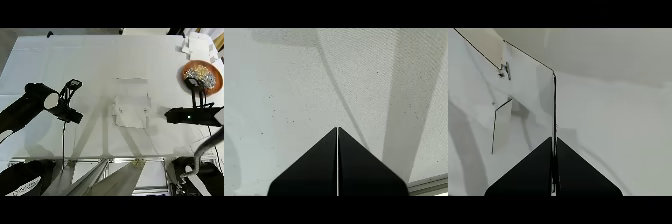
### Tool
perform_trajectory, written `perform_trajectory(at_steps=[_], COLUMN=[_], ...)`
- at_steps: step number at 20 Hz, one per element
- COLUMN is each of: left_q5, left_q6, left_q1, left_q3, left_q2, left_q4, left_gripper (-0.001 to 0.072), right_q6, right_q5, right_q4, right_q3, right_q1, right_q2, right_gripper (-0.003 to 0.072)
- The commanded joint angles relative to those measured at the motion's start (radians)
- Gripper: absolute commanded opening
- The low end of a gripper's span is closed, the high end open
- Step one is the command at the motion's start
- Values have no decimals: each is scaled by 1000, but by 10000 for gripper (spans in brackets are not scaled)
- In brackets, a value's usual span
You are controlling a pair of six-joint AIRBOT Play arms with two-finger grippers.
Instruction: Fold the box and place the chain.
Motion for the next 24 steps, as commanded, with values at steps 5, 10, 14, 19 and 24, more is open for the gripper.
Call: perform_trajectory(at_steps=[5, 10, 14, 19, 24], left_q5=[0, 0, 0, 209, 447], left_q6=[0, 0, 0, 29, 483], left_q1=[0, 0, 0, 0, 10], left_q3=[0, 0, 0, -1, 1], left_q2=[1, 1, 1, -2, -18], left_q4=[0, 0, 0, 4, -119], left_gripper=[11, 11, 11, 12, 574], right_q6=[194, 203, 203, 203, 202], right_q5=[-99, -99, -122, -124, -124], right_q4=[-30, -43, -47, -48, -48], right_q3=[-44, -44, -44, -44, -44], right_q1=[211, 229, 229, 229, 229], right_q2=[49, 49, 49, 28, -34], right_gripper=[10, 10, 10, 10, 10])
